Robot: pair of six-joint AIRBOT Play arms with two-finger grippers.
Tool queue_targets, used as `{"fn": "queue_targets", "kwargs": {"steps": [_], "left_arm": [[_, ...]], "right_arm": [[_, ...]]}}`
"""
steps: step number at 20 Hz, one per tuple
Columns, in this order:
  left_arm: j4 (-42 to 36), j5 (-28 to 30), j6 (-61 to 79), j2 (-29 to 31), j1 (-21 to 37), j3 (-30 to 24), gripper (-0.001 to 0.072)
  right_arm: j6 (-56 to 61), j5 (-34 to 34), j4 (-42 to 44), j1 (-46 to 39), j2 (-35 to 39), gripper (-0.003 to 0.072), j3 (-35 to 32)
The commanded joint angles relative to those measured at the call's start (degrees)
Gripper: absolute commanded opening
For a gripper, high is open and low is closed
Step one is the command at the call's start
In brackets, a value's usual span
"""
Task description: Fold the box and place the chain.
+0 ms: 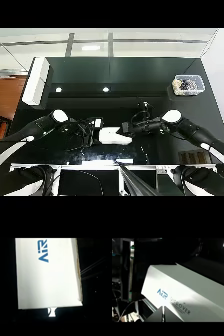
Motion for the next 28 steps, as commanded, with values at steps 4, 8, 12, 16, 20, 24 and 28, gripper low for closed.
{"fn": "queue_targets", "kwargs": {"steps": [4, 8, 12, 16, 20, 24, 28], "left_arm": [[0.0, 0.0, -0.02, -0.02, -0.02, 0.02, 0.0402], [0.0, 0.0, -0.02, -0.02, -0.02, 0.02, 0.0402], [0.0, 0.0, -0.02, -0.02, -0.02, 0.02, 0.0402], [0.0, 0.0, -0.02, -0.02, -0.02, 0.02, 0.0402], [0.0, -0.04, -0.02, -0.02, -0.02, 0.02, 0.0402], [0.02, -0.04, -0.02, -0.02, -0.02, 0.02, 0.0402], [0.0, -0.04, -0.02, -0.02, -0.02, 0.02, 0.0402]], "right_arm": [[1.75, -1.86, -2.86, 2.62, -3.61, 0.0033, -0.09], [2.1, -2.25, -5.25, 2.64, -4.17, 0.0033, -0.09], [2.08, -2.4, -7.1, 2.64, -4.17, 0.0032, -0.09], [2.1, -3.17, -8.59, 2.67, -4.17, 0.0032, -0.09], [-2.64, 2.71, -4.52, 1.53, -3.85, 0.0032, 0.72], [-2.71, 9.53, -5.42, -3.37, 0.85, 0.0033, 1.27], [1.29, 8.57, -12.55, -6.4, 1.75, 0.0033, 0.87]]}}
